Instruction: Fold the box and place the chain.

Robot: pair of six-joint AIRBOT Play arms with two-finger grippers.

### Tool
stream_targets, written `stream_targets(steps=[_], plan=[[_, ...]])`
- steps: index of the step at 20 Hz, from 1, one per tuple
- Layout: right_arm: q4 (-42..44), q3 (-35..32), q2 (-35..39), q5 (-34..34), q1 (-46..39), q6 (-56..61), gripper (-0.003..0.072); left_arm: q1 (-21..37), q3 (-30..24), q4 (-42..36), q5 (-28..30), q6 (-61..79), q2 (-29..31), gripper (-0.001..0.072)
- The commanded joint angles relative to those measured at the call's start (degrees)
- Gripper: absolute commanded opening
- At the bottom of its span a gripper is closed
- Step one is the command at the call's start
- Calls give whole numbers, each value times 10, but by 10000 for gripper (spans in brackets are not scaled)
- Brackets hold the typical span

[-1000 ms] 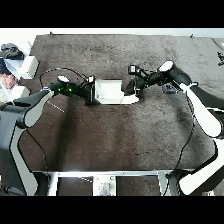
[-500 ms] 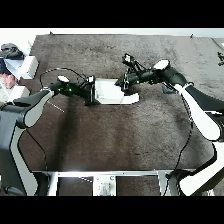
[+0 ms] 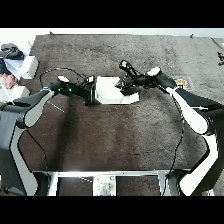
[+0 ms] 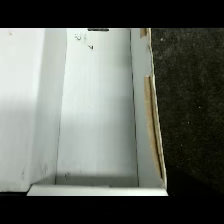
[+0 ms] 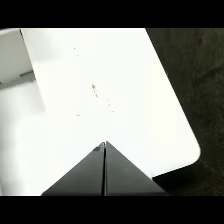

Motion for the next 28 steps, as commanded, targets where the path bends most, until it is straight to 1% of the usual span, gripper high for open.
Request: stream_targets(steps=[1,4,6,8,10,12,13,14,15,16,17,21,23,26,28], plan=[[-5,0,-12,-9,0,-2,-14,0,0,0,0,1,0,124],[-5,1,2,-10,-1,-16,-14,0,0,0,0,2,0,123],[-5,1,27,-14,-2,-21,-13,0,0,0,0,1,0,124],[-19,1,62,2,-5,-19,-13,0,0,0,0,1,0,124],[-65,1,102,51,-8,-3,-12,0,0,0,0,2,0,124],[-143,1,136,94,-8,34,-4,0,0,0,0,2,0,124],[-178,1,143,106,-8,49,75,0,0,0,0,1,0,124],[-214,0,144,119,-8,57,320,0,0,0,0,1,0,124],[-242,-5,142,127,-8,57,472,0,0,0,0,2,0,124],[-250,-13,138,126,-8,56,536,0,0,0,0,1,0,124],[-250,-19,130,125,-8,54,567,0,0,0,0,1,0,123],[-254,-28,93,117,-5,34,565,0,0,0,0,1,0,124],[-254,-28,77,114,3,22,488,0,0,0,0,2,0,123],[-254,-28,64,85,13,21,488,0,0,0,0,1,0,124],[-249,-28,62,81,14,20,486,0,0,0,0,1,0,124]])
